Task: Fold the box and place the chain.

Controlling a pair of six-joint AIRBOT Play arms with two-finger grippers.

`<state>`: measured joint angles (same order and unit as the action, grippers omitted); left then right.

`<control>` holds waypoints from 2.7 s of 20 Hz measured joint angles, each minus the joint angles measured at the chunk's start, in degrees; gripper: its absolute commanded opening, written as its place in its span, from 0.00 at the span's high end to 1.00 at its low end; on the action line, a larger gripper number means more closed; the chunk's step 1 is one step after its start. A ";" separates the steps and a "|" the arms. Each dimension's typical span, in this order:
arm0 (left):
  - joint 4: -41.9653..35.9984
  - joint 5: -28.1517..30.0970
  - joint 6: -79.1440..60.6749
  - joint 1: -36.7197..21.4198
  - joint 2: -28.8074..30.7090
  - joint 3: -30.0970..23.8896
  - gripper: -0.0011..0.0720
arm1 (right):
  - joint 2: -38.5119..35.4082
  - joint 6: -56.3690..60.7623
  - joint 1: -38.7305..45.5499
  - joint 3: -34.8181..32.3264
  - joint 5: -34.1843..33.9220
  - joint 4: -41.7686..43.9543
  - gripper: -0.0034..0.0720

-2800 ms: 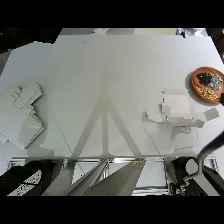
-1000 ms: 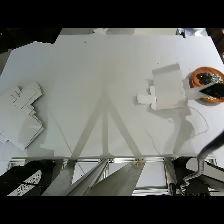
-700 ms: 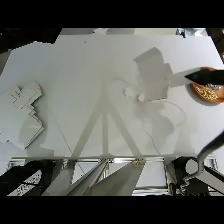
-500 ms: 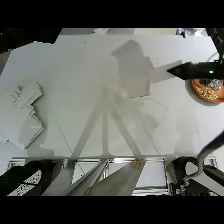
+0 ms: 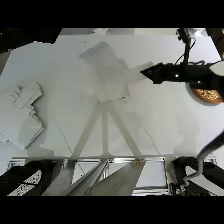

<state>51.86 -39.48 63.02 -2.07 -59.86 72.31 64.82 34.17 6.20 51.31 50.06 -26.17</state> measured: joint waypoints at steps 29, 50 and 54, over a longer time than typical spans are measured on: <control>0.00 0.00 0.00 0.00 0.00 -0.02 0.03 | 8.87 -43.56 -1.05 -25.92 -18.18 39.43 0.94; -3.45 -10.03 -5.95 2.10 -10.34 0.22 0.03 | 8.92 -43.71 -1.05 -25.94 -18.10 39.50 0.94; -5.81 -14.21 -14.86 3.39 -19.93 0.81 0.02 | 8.92 -43.74 -1.05 -25.94 -18.12 39.50 0.94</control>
<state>46.04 -53.69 48.16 1.32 -79.79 73.12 73.73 -9.56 5.15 25.36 31.94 13.32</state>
